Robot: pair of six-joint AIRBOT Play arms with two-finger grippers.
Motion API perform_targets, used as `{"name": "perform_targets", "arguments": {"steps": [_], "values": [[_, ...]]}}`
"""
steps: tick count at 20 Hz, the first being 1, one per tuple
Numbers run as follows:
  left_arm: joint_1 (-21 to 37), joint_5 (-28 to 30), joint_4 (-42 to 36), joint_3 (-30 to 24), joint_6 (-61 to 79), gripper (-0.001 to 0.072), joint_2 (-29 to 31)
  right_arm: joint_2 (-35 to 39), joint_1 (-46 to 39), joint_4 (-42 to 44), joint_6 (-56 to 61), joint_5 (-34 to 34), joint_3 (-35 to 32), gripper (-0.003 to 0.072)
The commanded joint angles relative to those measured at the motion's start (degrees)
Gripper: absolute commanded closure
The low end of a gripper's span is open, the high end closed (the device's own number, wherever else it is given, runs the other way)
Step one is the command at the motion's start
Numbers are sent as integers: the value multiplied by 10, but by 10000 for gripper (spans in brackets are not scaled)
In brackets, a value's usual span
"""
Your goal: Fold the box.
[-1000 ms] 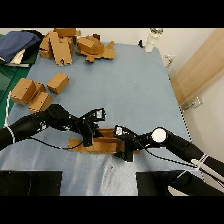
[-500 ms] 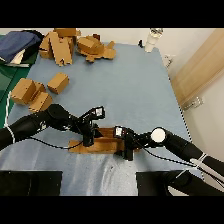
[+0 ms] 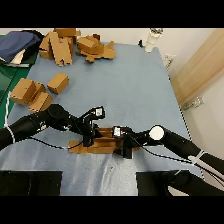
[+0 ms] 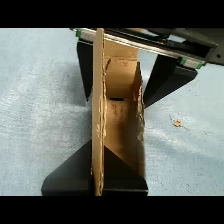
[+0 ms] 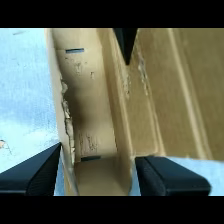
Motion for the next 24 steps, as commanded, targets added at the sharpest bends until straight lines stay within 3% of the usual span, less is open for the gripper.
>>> {"name": "perform_targets", "arguments": {"steps": [1, 24], "values": [[0, 2, 0, 0, 0, 696, 0, -18, 0, 0, -12, 17, 7, -20], [0, 3, 0, 0, 0, 695, 0, -24, 0, 2, -12, 36, 7, -20]]}}
